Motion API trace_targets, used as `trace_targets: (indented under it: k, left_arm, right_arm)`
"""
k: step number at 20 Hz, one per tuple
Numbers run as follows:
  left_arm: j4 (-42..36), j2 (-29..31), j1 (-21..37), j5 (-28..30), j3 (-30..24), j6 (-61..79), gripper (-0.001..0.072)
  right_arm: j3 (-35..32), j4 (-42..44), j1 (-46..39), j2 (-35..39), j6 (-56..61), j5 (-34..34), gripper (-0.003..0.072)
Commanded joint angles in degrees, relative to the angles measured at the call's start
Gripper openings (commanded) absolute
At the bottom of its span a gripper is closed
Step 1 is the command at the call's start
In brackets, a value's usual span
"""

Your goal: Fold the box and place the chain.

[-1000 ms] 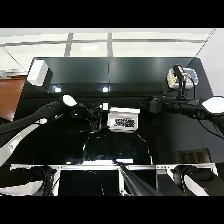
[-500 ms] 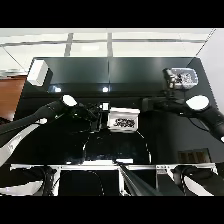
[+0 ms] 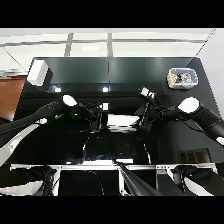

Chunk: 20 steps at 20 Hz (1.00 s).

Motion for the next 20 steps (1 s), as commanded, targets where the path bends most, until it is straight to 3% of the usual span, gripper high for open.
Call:
trace_targets:
  k: [1, 4, 8, 12, 17, 18, 19, 20]
  left_arm:
    - [0.0, -0.02, -0.04, 0.0, 0.04, 0.04, 0.0441]
    - [0.0, -0.02, -0.04, 0.0, 0.04, 0.04, 0.0441]
    - [0.0, -0.02, -0.04, -0.48, 0.04, 0.04, 0.0441]
    - [0.0, -0.02, -0.04, -0.48, 0.04, 0.02, 0.0441]
    - [0.0, -0.02, -0.04, -0.48, 0.04, 0.02, 0.0441]
    - [0.0, -0.02, -0.04, -0.48, 0.04, 0.02, 0.0441]
    - [0.0, -0.02, -0.04, -0.48, 0.04, 0.04, 0.0441]
    - [0.0, -0.02, -0.04, -0.48, 0.04, 0.02, 0.0442]
  right_arm:
    - [0.04, -2.14, 2.75, -0.04, -6.25, -3.08, 0.0718]
    - [0.07, -2.1, 4.17, -0.04, -6.23, -6.38, 0.0716]
    - [4.13, -2.78, 3.34, 0.87, -0.94, -0.2, 0.0717]
    - [9.22, -2.05, 1.05, 2.25, 3.1, -0.22, 0.0717]
    - [7.72, -2.58, 0.15, -3.06, 0.83, -2.58, 0.0716]
    - [6.93, -2.58, 0.74, -4.39, -0.07, -2.32, 0.0697]
    - [6.58, -2.6, 1.46, -5.2, -0.24, -1.66, 0.0563]
    - [6.56, -2.62, 2.1, -5.57, -0.24, -0.68, 0.054]
